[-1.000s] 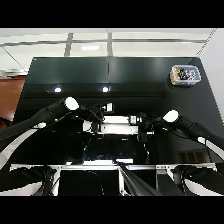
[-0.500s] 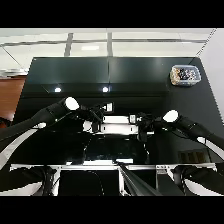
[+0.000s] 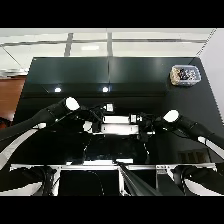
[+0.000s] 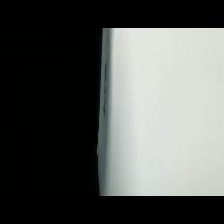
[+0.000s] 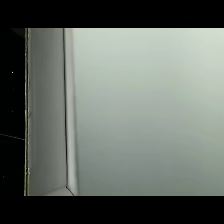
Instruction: Fold the box and place the chain.
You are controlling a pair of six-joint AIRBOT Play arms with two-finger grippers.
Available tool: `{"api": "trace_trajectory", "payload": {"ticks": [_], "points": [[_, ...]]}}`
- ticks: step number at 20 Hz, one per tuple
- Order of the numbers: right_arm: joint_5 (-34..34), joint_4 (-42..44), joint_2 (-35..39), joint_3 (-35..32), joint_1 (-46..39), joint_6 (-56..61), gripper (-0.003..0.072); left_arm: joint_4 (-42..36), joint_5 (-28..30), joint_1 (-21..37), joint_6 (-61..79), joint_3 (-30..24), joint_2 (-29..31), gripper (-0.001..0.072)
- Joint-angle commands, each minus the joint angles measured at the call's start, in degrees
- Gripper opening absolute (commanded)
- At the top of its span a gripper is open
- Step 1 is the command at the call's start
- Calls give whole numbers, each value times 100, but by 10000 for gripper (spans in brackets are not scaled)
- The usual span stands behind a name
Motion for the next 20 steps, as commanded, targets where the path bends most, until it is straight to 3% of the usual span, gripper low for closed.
{"api": "trace_trajectory", "payload": {"ticks": [1, 14, 20], "points": [[35, 7, -2, 4, -4, -11, 684, 7, 2, 7, 0, 7, 0, 28], [251, 293, 11, 4, -262, -133, 684, 11, 2, 9, 2, 7, 0, 28], [-26, -155, -4, 2, 94, 103, 684, 9, 0, 9, 0, 7, 0, 28]]}}
